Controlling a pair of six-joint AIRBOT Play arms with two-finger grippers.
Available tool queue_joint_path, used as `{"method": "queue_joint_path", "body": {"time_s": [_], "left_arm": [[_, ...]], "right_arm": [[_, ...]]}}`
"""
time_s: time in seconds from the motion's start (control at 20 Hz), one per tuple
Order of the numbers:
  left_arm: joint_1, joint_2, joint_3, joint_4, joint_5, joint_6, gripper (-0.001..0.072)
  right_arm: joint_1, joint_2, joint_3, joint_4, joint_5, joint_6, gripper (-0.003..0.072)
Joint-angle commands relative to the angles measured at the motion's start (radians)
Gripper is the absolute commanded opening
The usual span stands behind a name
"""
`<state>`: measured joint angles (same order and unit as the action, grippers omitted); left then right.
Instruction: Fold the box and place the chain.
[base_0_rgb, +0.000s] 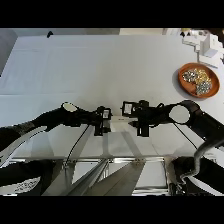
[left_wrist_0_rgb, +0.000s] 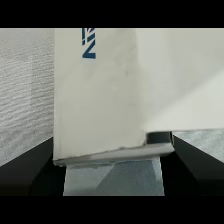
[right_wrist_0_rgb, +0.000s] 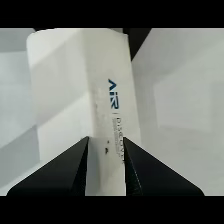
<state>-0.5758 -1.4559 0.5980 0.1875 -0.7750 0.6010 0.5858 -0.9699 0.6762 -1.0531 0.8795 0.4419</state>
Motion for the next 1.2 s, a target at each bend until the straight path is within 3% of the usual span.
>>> {"method": "queue_joint_path", "body": {"time_s": [0.0,0.4,0.5,0.75,0.9,1.15], "left_arm": [[0.001,0.001,0.001,0.000,0.000,0.000,0.0066],[0.001,0.001,0.001,0.000,0.000,0.000,0.0066],[0.001,0.001,0.001,0.000,0.000,0.000,0.0066],[0.001,0.001,0.001,0.000,0.000,0.000,0.0066],[0.001,0.001,0.001,0.000,0.000,0.000,0.0066],[0.001,0.001,0.001,0.000,0.000,0.000,0.0066]], "right_arm": [[0.000,-0.001,0.001,0.016,0.029,0.001,0.0219],[0.000,-0.001,0.001,-0.013,-0.010,0.005,0.0216],[0.000,-0.001,0.001,-0.016,-0.024,0.005,0.0168],[0.000,-0.001,0.001,-0.017,-0.031,0.006,0.0154],[0.000,-0.001,0.001,-0.016,-0.057,0.006,0.0057],[0.000,-0.005,0.001,-0.016,-0.060,0.006,0.0057]]}}
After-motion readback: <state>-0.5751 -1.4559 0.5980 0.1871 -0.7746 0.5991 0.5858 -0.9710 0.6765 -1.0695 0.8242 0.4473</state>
